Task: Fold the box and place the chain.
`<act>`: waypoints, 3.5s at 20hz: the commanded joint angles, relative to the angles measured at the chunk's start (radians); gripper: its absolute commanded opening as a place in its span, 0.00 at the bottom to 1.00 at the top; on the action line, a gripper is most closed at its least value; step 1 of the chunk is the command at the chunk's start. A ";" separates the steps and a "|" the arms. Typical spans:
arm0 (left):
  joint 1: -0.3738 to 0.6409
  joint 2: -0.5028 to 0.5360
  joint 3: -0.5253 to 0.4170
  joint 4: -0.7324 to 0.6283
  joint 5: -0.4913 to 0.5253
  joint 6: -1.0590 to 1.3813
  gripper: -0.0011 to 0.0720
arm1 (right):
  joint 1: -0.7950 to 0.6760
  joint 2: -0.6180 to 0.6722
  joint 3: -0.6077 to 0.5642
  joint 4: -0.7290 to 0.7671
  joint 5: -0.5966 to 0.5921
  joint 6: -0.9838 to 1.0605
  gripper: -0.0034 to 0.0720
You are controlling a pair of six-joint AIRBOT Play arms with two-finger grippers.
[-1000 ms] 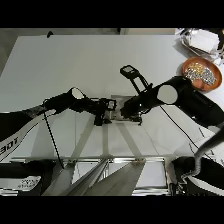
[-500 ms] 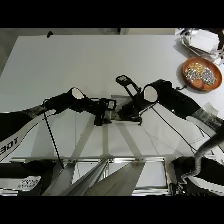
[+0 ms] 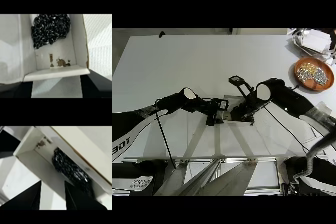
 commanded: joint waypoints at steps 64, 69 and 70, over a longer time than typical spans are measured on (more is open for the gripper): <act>0.001 0.000 0.001 0.000 0.000 0.001 0.39 | -0.786 -0.074 -0.023 -0.245 -0.378 -0.004 0.06; 0.001 0.000 0.001 0.000 0.000 0.000 0.39 | -0.786 0.116 -0.023 -0.218 -0.192 -0.110 0.06; 0.001 0.000 0.001 0.000 0.000 0.000 0.39 | -0.787 0.158 -0.023 -0.201 -0.153 -0.135 0.06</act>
